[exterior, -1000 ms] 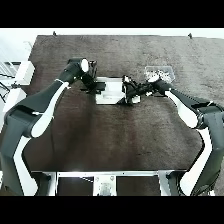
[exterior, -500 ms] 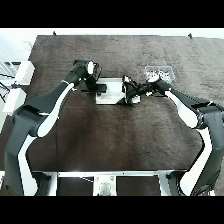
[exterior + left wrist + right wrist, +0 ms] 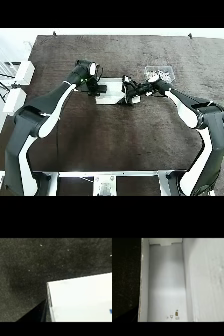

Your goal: Fold the box and place the chain.

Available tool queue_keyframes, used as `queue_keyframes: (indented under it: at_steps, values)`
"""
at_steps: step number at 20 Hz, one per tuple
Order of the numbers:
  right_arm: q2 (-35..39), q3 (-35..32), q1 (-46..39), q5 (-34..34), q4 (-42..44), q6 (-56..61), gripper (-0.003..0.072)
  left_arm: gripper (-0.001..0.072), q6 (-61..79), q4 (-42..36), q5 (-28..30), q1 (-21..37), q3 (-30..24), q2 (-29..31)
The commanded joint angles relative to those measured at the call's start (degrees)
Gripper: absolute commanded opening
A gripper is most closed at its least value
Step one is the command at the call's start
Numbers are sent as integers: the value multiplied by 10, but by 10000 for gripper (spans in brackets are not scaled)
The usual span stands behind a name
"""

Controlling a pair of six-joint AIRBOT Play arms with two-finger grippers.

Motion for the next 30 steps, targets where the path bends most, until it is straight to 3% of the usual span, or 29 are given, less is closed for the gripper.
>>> queue_keyframes:
  at_steps: [1, 3, 4, 5, 12, 13, 15, 16, 22, 23, 25, 27, 30]
  values:
    - [0, 0, 0, 0, 0, 0, 475, 168, -1, -2, -1, 0, 1, -3]
    - [0, 0, 0, 0, 0, 0, 475, 166, -2, -7, -5, 0, 0, -9]
    - [0, 0, 0, 0, 0, 0, 475, 47, 5, -16, -9, 0, 1, -12]
    - [0, 0, 0, 0, 0, 0, 475, 26, 12, -24, -9, 0, 1, -15]
    - [0, 0, 0, 0, 0, 0, 475, 22, 18, -24, -14, 0, 3, -15]
    - [0, 0, 0, 0, 0, 0, 475, 121, 18, -24, -14, 0, 6, -14]
    - [0, 0, 0, 0, 0, 0, 475, 167, 19, -24, -17, 2, 20, -11]
    - [0, 0, 0, 0, 0, 0, 475, 246, 18, -23, -20, 2, 27, -9]
    - [0, 0, 0, 0, 0, 0, 475, 277, 38, -22, -45, 10, 33, 27]
    - [0, 0, 0, 0, 0, 0, 475, 382, 38, -16, -52, 15, 32, 35]
    - [0, 0, 0, 0, 0, 0, 475, 510, 68, -12, -78, 29, 32, 54]
    - [0, 0, 0, 0, 0, 0, 475, 720, 118, -13, -96, 45, 33, 71]
    - [0, 0, 0, 0, 0, 0, 475, 720, 311, -54, -98, 70, 33, 89]
